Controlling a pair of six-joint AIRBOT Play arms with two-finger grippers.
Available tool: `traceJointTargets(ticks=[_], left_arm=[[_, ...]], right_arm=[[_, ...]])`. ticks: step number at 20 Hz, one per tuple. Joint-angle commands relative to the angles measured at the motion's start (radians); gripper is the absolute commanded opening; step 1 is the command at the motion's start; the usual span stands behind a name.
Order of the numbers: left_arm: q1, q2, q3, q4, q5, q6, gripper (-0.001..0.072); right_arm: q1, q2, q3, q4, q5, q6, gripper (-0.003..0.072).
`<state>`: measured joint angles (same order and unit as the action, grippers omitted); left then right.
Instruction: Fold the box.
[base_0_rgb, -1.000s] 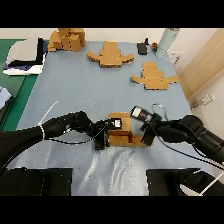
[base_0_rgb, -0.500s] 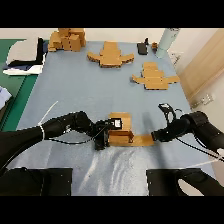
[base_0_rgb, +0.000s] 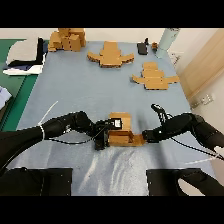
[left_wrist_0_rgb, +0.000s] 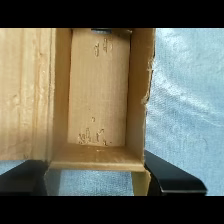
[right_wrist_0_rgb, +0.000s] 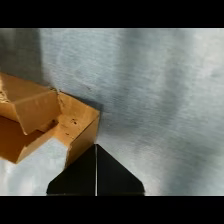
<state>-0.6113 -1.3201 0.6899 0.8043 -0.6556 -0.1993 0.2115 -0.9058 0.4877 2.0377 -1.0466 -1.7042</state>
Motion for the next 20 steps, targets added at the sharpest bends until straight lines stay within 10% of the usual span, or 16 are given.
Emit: traceJointTargets(ticks=[1,8,11,20], left_arm=[[0.000,0.000,0.001,0.000,0.000,0.000,0.0427],[0.000,0.000,0.001,0.000,0.000,0.000,0.0427],[0.000,-0.001,0.001,0.000,0.000,0.000,0.0427],[0.000,0.000,0.001,0.000,0.000,0.000,0.0427]], right_arm=[[0.003,-0.011,-0.001,0.027,0.019,-0.025,0.0006],[0.003,-0.008,0.006,0.187,0.013,-0.103,0.0020],[0.003,0.003,0.040,0.192,-0.020,-0.121,0.0319],[0.071,-0.004,0.047,0.208,-0.020,-0.121,0.0397]])
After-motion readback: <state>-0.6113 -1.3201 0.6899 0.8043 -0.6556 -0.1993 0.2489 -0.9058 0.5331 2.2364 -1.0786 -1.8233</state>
